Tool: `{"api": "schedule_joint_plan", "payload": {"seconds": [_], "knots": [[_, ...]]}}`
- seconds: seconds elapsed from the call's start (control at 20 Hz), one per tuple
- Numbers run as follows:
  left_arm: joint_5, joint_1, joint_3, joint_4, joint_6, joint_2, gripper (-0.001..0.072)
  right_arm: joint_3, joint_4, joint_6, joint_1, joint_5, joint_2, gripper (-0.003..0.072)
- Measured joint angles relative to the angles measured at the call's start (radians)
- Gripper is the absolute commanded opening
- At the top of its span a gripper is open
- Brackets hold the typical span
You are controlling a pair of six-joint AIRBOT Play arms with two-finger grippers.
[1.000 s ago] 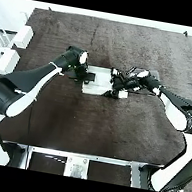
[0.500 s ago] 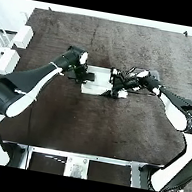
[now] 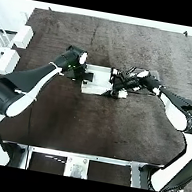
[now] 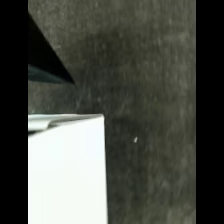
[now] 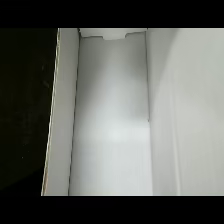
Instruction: Fold the box and place the chain.
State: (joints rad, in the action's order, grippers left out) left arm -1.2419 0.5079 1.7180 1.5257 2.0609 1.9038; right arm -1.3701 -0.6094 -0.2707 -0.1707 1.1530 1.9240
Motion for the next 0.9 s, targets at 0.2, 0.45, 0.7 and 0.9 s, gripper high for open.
{"api": "schedule_joint_plan", "payload": {"seconds": [0.2,0.45,0.7,0.9], "knots": [[-0.018,-0.002,0.039,-0.018,-0.062,-0.007,0.0429,0.0,0.0,0.0,0.001,0.001,0.0,0.0545],[-0.068,0.001,0.064,-0.037,-0.131,-0.032,0.0429,0.0,0.004,0.0,0.001,0.001,0.0,0.0545],[-0.087,0.0,0.055,-0.038,-0.202,-0.098,0.0428,0.0,0.005,0.0,0.001,0.001,0.0,0.0545],[-0.035,0.0,-0.017,-0.018,-0.247,-0.202,0.0428,0.0,0.006,0.0,0.001,0.001,0.0,0.0545]]}}
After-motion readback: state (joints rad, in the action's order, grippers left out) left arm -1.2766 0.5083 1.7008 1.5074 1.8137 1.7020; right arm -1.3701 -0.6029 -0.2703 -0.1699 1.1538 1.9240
